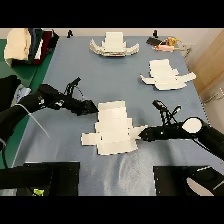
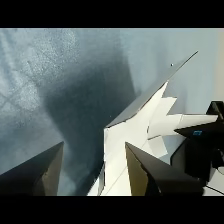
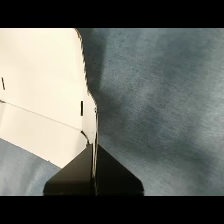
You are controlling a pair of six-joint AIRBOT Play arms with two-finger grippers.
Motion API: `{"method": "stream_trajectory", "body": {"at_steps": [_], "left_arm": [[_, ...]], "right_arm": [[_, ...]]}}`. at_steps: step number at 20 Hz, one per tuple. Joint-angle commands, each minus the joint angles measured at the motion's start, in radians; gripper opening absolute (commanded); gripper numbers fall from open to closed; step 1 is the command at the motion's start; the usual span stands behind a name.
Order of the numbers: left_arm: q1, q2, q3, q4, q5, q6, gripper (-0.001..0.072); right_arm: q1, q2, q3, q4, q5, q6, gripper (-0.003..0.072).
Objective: Fold the box.
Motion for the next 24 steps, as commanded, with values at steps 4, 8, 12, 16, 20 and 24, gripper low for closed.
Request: {"method": "stream_trajectory", "body": {"at_steps": [4,8,12,16,20,24], "left_arm": [[-0.064,-0.192,0.139,-0.058,-0.061,0.149,0.0586],[-0.11,-0.234,0.185,-0.058,-0.187,0.24,0.0585],[-0.116,-0.235,0.185,-0.044,-0.24,0.291,0.0343],[-0.116,-0.235,0.185,-0.047,-0.246,0.341,0.0047],[-0.116,-0.235,0.185,-0.055,-0.25,0.369,0.0019],[-0.116,-0.235,0.185,-0.056,-0.281,0.365,0.002]], "right_arm": [[0.002,0.002,-0.002,-0.001,-0.007,-0.001,0.0004],[0.002,0.002,-0.002,-0.002,-0.008,-0.001,0.0003],[0.002,0.002,-0.002,-0.009,-0.008,0.0,0.0004],[0.002,0.002,-0.002,-0.009,-0.007,0.0,0.0004],[0.002,0.002,-0.002,-0.01,-0.007,0.0,0.0004],[0.001,0.002,-0.001,-0.088,-0.032,0.0,0.0047]]}}
